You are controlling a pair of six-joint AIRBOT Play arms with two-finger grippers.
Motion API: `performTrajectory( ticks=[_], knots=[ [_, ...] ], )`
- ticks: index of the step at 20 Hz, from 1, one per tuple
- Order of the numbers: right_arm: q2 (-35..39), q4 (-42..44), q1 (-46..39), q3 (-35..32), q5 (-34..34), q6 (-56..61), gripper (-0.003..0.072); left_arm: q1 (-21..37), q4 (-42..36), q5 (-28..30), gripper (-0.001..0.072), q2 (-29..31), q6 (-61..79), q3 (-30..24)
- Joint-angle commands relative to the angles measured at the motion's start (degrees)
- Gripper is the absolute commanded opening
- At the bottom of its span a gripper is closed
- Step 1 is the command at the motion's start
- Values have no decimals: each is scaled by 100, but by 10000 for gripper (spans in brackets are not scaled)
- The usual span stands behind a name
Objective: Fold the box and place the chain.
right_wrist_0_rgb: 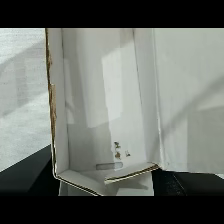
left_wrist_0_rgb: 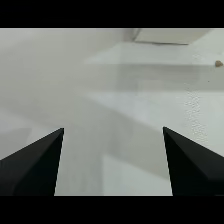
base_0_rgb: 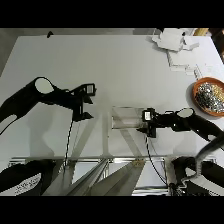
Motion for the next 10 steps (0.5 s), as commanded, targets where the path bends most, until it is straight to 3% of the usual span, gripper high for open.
performTrajectory(
  ticks=[1,6,10],
  knots=[
    [0,0,0,2,0,2,437,-188,-820,286,693,-319,2072,-306],
    [0,0,0,2,0,0,437,-643,-1600,396,695,-734,2065,-306],
    [0,0,0,2,0,2,437,-769,-1611,396,696,-1014,1720,-308]
  ],
)
